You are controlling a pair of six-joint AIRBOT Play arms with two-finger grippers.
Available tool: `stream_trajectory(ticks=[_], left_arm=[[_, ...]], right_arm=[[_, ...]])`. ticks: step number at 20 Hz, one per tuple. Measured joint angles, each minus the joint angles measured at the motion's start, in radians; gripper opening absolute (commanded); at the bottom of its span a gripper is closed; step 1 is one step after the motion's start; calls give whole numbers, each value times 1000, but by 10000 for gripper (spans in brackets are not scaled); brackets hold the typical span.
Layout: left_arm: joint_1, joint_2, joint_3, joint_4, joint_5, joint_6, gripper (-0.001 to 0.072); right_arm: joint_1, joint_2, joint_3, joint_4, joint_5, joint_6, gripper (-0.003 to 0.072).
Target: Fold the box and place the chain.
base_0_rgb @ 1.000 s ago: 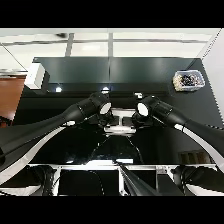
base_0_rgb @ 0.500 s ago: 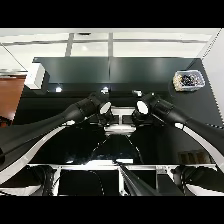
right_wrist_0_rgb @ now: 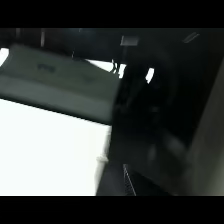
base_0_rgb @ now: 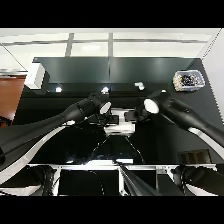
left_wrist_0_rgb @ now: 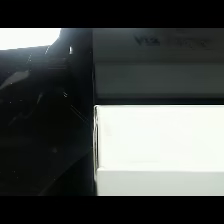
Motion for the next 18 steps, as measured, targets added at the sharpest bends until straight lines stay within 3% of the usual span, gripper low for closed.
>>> stream_trajectory(ticks=[5, 6, 7, 12, 15, 16, 18], left_arm=[[0, 0, 0, 0, 0, -1, 26], [0, 0, 0, 0, 0, -1, 26], [0, 0, 0, 0, 0, -2, 25], [0, 0, 0, 0, 2, -2, 25], [0, 0, 0, 0, 1, -2, 25], [0, 0, 0, 0, 1, -2, 25], [0, 0, 0, 0, 1, -1, 25]], right_arm=[[-130, 147, -10, -413, -41, -29, 305], [-191, 154, -19, -465, -98, -35, 444], [-256, 152, -26, -493, -158, -37, 703], [-597, 6, 5, -460, -409, -39, 704], [-734, -170, 145, -372, -423, -42, 687], [-766, -230, 199, -336, -407, -53, 589], [-813, -332, 292, -264, -383, -85, 559]])
